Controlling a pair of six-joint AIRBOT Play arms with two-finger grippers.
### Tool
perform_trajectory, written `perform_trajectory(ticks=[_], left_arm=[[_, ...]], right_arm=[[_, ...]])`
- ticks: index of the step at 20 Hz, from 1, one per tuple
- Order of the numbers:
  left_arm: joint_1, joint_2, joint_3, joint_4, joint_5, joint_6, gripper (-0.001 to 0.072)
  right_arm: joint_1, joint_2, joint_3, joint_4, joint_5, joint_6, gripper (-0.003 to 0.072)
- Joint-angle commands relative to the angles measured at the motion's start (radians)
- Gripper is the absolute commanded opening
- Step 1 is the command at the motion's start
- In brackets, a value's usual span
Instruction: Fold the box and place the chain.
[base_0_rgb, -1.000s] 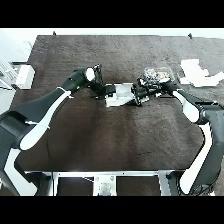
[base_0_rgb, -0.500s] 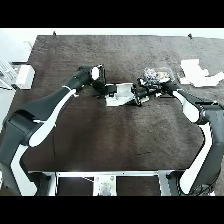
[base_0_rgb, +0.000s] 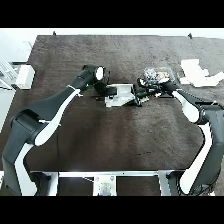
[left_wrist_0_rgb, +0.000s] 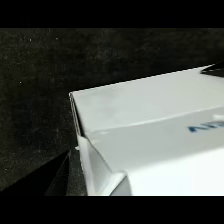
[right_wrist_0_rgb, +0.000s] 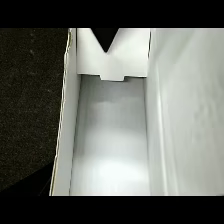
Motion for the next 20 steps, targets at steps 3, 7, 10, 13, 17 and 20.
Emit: perform_trajectory(ticks=[3,7,10,13,17,20], left_arm=[[-0.013,-0.013,0.048,0.043,-0.023,-0.016,0.0448],[-0.013,-0.029,0.076,0.055,-0.064,-0.070,0.0448],[-0.013,-0.074,0.160,0.071,-0.162,-0.130,0.0448],[-0.013,-0.096,0.187,0.077,-0.218,-0.158,0.0448],[-0.013,-0.096,0.187,0.093,-0.232,-0.166,0.0448],[-0.013,-0.101,0.187,0.098,-0.235,-0.177,0.0448]], right_arm=[[0.000,0.000,0.000,0.000,-0.003,0.002,0.0550],[0.000,0.000,0.000,0.000,-0.003,0.002,0.0549],[0.000,0.000,0.000,0.000,-0.003,0.002,0.0550],[0.000,0.000,0.000,0.000,-0.003,0.002,0.0549],[0.000,0.000,0.000,0.000,-0.003,0.002,0.0549],[0.000,0.000,0.000,0.000,-0.003,0.002,0.0550]])
